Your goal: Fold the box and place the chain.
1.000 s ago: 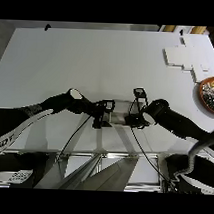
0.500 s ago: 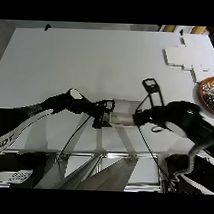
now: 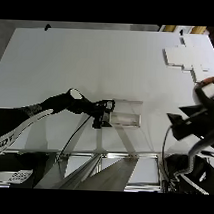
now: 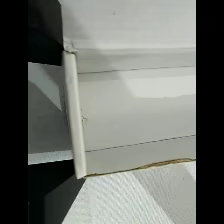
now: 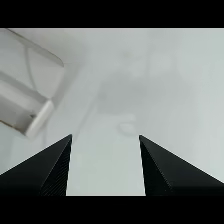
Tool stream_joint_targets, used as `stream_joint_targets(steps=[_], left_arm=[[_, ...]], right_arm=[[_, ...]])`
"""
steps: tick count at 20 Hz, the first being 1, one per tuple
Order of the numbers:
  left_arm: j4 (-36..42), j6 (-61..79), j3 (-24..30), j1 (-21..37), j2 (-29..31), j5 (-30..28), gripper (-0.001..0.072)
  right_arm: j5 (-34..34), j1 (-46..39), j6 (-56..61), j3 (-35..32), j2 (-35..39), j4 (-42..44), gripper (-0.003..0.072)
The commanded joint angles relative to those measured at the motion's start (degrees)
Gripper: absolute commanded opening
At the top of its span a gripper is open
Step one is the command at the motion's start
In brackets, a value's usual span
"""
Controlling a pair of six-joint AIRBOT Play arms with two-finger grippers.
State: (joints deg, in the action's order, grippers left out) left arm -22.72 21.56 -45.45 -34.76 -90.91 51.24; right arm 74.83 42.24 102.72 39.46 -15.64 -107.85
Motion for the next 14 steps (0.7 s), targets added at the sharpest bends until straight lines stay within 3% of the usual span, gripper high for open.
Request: stream_joint_targets(steps=[1,10,14], left_arm=[[-0.02,0.0,-0.04,0.04,0.02,-0.02,0.0034],[-0.02,0.0,-0.04,0.04,0.02,-0.02,0.0034],[-0.02,0.0,-0.04,0.02,0.02,-0.02,0.0034]], right_arm=[[9.11,0.07,-8.46,0.04,7.28,-1.16,0.0469],[17.59,0.07,-12.13,0.02,14.6,-8.31,0.0469],[11.76,0.07,-15.15,-0.98,15.39,-12.17,0.0468]])
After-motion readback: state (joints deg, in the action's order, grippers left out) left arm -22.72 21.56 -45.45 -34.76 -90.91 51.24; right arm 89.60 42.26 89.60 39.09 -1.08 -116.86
